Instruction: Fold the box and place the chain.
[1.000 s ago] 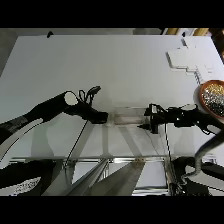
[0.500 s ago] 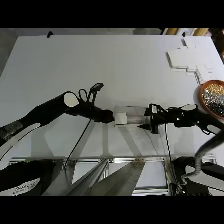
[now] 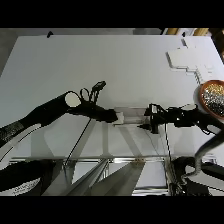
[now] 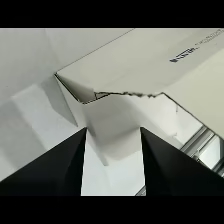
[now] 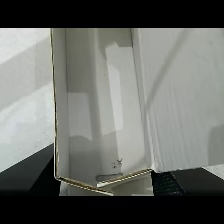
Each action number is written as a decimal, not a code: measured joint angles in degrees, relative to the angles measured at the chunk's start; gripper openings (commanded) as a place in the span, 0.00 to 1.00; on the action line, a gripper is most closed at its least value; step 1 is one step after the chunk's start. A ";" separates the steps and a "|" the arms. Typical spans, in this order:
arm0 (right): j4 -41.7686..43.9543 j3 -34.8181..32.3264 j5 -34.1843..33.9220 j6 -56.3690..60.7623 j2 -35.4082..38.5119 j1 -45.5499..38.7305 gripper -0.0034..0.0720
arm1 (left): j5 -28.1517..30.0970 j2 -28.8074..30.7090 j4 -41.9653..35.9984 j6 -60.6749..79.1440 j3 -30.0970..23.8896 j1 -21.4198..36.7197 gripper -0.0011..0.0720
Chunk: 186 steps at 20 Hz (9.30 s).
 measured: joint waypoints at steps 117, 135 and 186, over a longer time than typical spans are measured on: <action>0.00 0.00 0.15 0.00 0.00 0.00 0.57 | 1.14 -6.47 -13.94 105.79 -3.61 5.09 0.97; 0.02 0.00 0.13 0.04 0.00 0.00 0.57 | 0.52 -10.82 -20.48 106.38 -3.63 3.41 0.97; -0.02 0.00 0.22 -0.02 0.00 0.00 0.57 | 1.97 -12.41 -23.10 103.93 -3.87 2.08 0.13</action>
